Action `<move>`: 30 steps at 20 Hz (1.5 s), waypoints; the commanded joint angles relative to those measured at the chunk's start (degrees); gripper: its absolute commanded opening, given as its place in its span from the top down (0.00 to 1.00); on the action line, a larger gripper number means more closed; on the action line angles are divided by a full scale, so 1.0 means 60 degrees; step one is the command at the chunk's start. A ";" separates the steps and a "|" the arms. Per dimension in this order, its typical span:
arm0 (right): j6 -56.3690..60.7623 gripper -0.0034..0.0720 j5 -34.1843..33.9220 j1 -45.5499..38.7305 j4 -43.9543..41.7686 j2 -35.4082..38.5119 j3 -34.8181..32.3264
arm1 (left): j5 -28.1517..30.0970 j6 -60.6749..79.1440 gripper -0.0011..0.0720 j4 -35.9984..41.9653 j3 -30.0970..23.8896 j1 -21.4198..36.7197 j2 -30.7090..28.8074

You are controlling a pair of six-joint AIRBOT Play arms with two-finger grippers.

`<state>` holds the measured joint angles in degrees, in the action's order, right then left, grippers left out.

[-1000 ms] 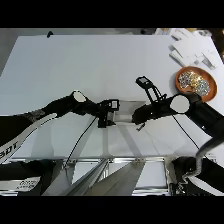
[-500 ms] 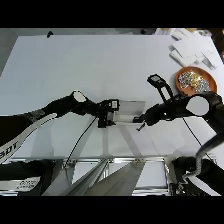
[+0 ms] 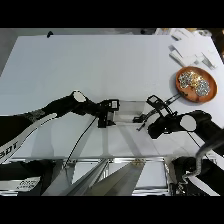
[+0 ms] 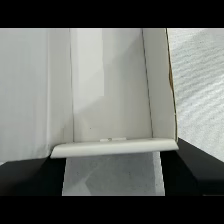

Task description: Fold the box and place the chain.

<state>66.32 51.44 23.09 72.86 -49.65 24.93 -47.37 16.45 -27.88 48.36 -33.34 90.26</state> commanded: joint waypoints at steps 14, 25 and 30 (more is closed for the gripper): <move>-0.2677 0.61 -0.2244 0.0368 -0.0441 -0.0954 -0.0444 | 0.0000 0.0004 0.79 -0.0004 -0.0004 0.0007 -0.0007; -0.3158 0.93 -0.1647 0.0364 -0.0430 -0.0590 -0.0510 | 0.0004 0.0004 0.79 -0.0004 -0.0004 0.0007 -0.0007; -0.1938 0.93 -0.0375 0.0357 0.0790 0.1453 -0.0495 | 0.0000 0.0004 0.79 -0.0004 -0.0004 0.0007 -0.0007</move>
